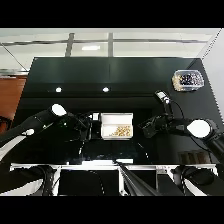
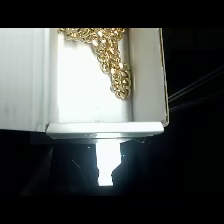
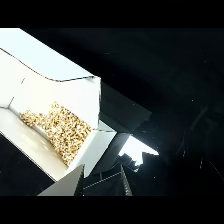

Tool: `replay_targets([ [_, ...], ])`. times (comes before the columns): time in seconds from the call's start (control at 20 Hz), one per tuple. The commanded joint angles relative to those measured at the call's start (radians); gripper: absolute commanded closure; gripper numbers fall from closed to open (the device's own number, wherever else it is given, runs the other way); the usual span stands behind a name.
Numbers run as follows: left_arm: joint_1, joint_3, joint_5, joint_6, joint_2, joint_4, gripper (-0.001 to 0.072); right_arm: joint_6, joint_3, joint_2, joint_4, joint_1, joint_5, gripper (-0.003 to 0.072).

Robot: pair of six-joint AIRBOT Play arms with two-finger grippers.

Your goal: Fold the box and place the chain.

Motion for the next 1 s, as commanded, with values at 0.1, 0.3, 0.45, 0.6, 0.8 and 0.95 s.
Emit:
replay_targets([
  [0.1,0.0,0.0,0.001,-0.023,0.0,-0.113,0.0001,0.0,0.0,0.0,0.0,0.0,0.0,0.0404],
  [0.3,-0.027,0.0,0.009,-0.023,0.0,-0.114,0.0001,0.0,0.0,0.0,0.0,0.0,-0.004,0.0404],
  [0.45,-0.075,0.0,0.088,-0.022,0.0,-0.114,0.0001,0.0,0.0,0.0,0.0,0.0,-0.003,0.0404],
  [0.6,-0.111,0.0,0.135,-0.013,0.0,-0.111,0.0048,0.0,0.0,0.0,0.003,0.0,-0.018,0.0404],
  [0.8,-0.116,0.0,0.135,-0.011,0.0,-0.111,0.0248,0.214,0.007,-0.013,0.009,-0.008,-0.217,0.0342],
  [0.95,-0.116,0.0,0.135,-0.011,0.0,-0.111,0.0248,0.25,0.096,-0.103,0.058,-0.029,-0.256,0.0035],
])
